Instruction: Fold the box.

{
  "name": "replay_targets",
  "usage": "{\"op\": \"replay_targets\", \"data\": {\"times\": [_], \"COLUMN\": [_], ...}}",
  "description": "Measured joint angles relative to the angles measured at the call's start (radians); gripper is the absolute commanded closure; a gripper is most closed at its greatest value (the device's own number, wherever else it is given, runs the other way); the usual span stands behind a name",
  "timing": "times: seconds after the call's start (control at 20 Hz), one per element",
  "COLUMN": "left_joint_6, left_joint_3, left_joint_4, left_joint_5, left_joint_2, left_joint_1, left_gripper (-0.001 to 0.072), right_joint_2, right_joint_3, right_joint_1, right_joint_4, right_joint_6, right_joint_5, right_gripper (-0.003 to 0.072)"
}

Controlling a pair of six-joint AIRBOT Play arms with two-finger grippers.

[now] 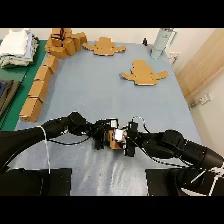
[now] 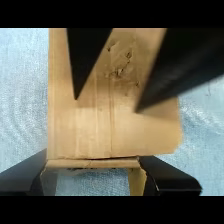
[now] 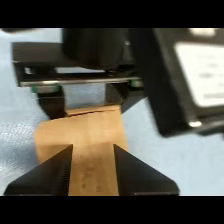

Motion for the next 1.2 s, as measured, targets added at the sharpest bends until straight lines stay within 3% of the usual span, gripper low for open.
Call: {"op": "replay_targets", "data": {"times": [0.35,0.45,0.9,0.95,1.0,1.05,1.1,1.2], "left_joint_6": [-0.003,-0.003,-0.001,-0.001,-0.001,-0.001,-0.002,-0.003], "left_joint_3": [0.000,0.000,0.000,0.000,0.000,0.000,0.000,0.000], "left_joint_4": [-0.001,-0.001,-0.001,0.000,-0.001,0.000,-0.001,-0.002], "left_joint_5": [0.000,0.000,0.000,0.000,0.000,0.000,0.002,0.006], "left_joint_2": [0.000,0.000,0.000,0.000,0.000,0.000,0.000,0.000], "left_joint_1": [0.000,0.000,0.000,0.000,0.000,0.000,0.000,0.002], "left_gripper": [0.0220,0.0220,0.0220,0.0220,0.0220,0.0220,0.0220,0.0220], "right_joint_2": [0.014,0.005,-0.033,-0.038,-0.043,-0.047,-0.049,-0.053], "right_joint_3": [-0.001,-0.001,0.000,0.000,0.000,0.000,0.000,0.000], "right_joint_1": [0.025,0.028,0.032,0.033,0.033,0.033,0.034,0.035], "right_joint_4": [-0.023,-0.039,-0.091,-0.103,-0.121,-0.140,-0.154,-0.177], "right_joint_6": [-0.046,-0.052,-0.068,-0.069,-0.070,-0.071,-0.071,-0.071], "right_joint_5": [-0.010,-0.010,-0.002,0.001,0.009,0.019,0.019,0.024], "right_gripper": [0.0264,0.0117,0.0118,0.0139,0.0275,0.0366,0.0409,0.0409]}}
